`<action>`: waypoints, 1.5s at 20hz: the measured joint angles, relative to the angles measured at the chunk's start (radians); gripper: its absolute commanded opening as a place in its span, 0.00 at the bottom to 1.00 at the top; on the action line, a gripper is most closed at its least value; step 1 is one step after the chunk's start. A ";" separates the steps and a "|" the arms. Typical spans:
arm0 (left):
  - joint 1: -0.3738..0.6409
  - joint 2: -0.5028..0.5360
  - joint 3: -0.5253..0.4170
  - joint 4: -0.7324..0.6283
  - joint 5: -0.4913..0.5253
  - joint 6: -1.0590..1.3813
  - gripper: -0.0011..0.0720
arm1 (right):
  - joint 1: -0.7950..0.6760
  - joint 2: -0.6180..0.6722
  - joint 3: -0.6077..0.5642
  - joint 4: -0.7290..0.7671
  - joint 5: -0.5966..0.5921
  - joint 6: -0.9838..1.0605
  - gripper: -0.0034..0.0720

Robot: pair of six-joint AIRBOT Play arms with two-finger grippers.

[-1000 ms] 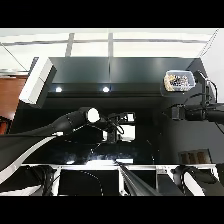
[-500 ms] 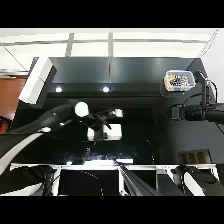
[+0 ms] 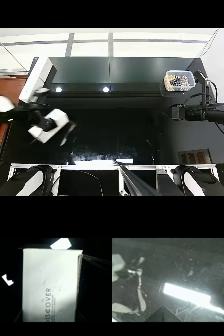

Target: Fold the box and place the chain.

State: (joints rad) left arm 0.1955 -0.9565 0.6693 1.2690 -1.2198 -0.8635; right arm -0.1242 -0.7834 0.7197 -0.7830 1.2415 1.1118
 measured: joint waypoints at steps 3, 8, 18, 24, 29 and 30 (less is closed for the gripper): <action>0.250 0.034 -0.016 -0.008 0.032 -0.066 0.25 | 0.000 0.000 0.000 0.000 -0.005 0.000 0.06; 0.467 0.035 -0.020 -0.013 0.180 -0.094 0.25 | 0.000 0.000 0.000 0.000 -0.011 0.000 0.06; 0.518 -0.193 0.145 -0.079 0.316 0.130 0.26 | 0.000 0.000 0.000 0.000 -0.029 0.000 0.06; 0.507 -0.292 0.205 -0.137 0.287 0.227 0.27 | 0.000 0.000 0.000 0.000 -0.038 0.008 0.06; 0.498 -0.335 0.215 -0.153 0.309 0.249 0.27 | 0.000 0.000 0.000 0.001 -0.040 0.011 0.06; 0.497 -0.341 0.216 -0.155 0.315 0.252 0.27 | 0.000 0.000 0.000 0.002 -0.041 0.011 0.06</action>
